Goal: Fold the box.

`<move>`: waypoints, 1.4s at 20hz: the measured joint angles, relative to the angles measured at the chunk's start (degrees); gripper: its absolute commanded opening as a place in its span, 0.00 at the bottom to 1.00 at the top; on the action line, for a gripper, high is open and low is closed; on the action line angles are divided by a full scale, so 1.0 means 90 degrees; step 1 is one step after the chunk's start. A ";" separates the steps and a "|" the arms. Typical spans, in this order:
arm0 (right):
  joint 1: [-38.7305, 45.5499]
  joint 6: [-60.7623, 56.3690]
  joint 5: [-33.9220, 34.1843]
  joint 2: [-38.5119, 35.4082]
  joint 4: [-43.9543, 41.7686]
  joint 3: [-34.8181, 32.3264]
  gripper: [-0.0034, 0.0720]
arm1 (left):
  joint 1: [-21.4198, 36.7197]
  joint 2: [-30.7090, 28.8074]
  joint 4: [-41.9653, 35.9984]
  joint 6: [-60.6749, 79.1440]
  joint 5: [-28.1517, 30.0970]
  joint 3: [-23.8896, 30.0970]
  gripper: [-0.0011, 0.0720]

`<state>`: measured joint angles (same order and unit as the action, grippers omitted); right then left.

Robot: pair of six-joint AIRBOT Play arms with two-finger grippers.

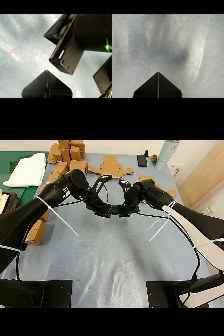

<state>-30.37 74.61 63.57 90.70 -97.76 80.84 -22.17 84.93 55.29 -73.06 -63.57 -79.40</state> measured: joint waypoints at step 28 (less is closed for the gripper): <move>0.6659 0.3305 -0.0869 0.2841 -0.3691 0.2795 0.52 | -0.0005 0.0005 -0.0165 0.0012 0.1423 0.0000 0.03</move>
